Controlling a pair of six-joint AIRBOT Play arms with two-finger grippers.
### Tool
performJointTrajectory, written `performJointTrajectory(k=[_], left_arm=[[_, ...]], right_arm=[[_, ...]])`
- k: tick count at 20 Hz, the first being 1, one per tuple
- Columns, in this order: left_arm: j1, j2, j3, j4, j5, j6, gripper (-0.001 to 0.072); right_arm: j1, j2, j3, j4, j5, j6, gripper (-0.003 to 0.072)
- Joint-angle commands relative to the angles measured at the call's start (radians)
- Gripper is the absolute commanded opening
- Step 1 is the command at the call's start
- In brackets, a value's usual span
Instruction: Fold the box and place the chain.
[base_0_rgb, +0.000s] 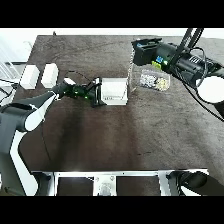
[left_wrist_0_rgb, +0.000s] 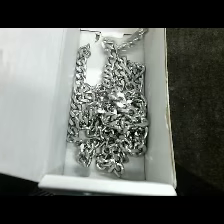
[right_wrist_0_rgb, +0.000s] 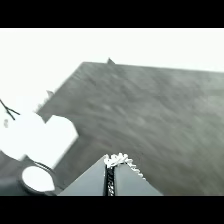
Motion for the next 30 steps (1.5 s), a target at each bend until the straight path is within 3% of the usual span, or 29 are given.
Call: performJointTrajectory(k=[1,7,14,19,23,26,30], left_arm=[[0.000,0.000,0.000,0.000,0.000,0.000,0.0469],[0.000,0.000,0.000,0.000,0.000,0.000,0.0469],[0.000,0.000,0.000,0.000,0.000,0.000,0.0469],[0.000,0.000,0.000,0.000,0.000,0.000,0.0469],[0.000,0.000,0.000,0.000,0.000,0.000,0.0469],[0.000,0.000,0.000,0.000,0.000,0.000,0.0469],[0.000,0.000,0.000,0.000,0.000,0.000,0.0469]], right_arm=[[0.047,-0.002,0.010,-0.003,-0.061,0.021,0.0002],[0.047,-0.073,0.010,-0.004,-0.093,0.005,0.0003],[0.045,-0.090,0.033,-0.004,-0.301,-0.031,0.0003],[0.002,-0.116,0.050,-0.003,-0.285,-0.048,0.0003],[-0.011,-0.166,0.045,-0.004,-0.167,-0.051,0.0005],[-0.015,-0.209,-0.046,0.001,-0.153,-0.047,0.0005],[-0.003,-0.287,-0.262,0.078,-0.154,-0.043,0.0008]])
